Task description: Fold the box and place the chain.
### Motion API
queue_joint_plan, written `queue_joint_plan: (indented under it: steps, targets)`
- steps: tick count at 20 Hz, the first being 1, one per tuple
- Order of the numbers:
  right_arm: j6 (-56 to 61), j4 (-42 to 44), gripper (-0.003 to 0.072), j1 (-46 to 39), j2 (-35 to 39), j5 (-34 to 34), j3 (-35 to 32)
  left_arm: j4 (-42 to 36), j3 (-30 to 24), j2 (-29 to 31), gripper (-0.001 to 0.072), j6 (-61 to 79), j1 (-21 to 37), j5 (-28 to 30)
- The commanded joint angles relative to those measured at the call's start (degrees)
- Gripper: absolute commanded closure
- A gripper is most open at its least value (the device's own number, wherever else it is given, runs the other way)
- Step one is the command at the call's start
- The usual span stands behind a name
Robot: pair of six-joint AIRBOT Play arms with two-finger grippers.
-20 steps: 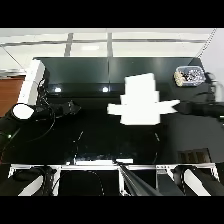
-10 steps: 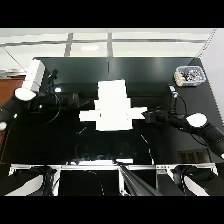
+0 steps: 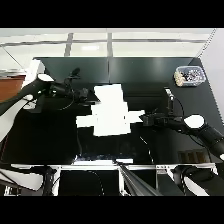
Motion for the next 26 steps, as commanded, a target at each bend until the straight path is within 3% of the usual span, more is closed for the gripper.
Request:
queue_joint_plan:
  steps: [1,5,6,11,12,13,14,15,18,20,22,24,26]
  targets:
    - [0.00,0.07,0.0668,0.09,-0.04,0.48,-0.02,-1.05,6.32,-8.15,0.0176,5.60,-1.88,-14.01]
    - [0.00,0.09,0.0668,0.09,-0.04,0.50,-0.02,1.79,10.03,-12.09,0.0311,9.01,-2.86,-20.22]
    - [0.00,0.07,0.0667,0.09,-0.04,0.50,-0.02,4.13,10.82,-12.09,0.0312,9.62,-3.19,-19.87]
    - [-0.02,-1.33,0.0666,0.09,-0.04,0.57,-0.02,8.55,15.26,-12.11,0.0653,16.41,-5.46,-19.82]
    - [-0.02,-2.56,0.0640,0.09,-0.04,0.66,-0.02,8.13,15.96,-12.09,0.0684,17.09,-5.62,-19.17]
    - [0.02,-2.99,0.0424,0.07,-0.04,0.61,-0.02,8.04,16.61,-12.09,0.0684,17.07,-5.66,-18.47]
    - [0.02,-3.06,0.0140,0.02,0.04,0.68,0.15,8.09,17.31,-12.07,0.0686,17.05,-5.81,-18.12]
    - [-0.02,-4.83,0.0032,-0.26,0.31,1.68,1.03,8.13,17.79,-11.87,0.0686,16.65,-5.90,-17.99]
    - [-0.33,-13.99,0.0033,-1.36,1.95,8.44,8.17,8.44,17.18,-8.85,0.0688,12.96,-6.73,-17.62]
    - [-1.27,-23.26,0.0033,-1.33,3.43,10.12,13.11,8.28,11.10,-2.86,0.0689,16.09,-8.39,-13.42]
    - [-3.63,-32.48,0.0033,-1.36,4.44,9.84,16.22,6.58,-1.64,6.75,0.0688,24.83,-11.08,-0.24]
    - [-7.04,-34.64,0.0033,-1.33,4.31,9.35,16.57,4.72,-12.17,14.14,0.0685,40.19,-13.92,10.82]
    - [-11.30,-34.51,0.0034,-0.42,4.22,10.08,16.04,6.01,-16.35,17.22,0.0685,58.93,-16.44,14.64]
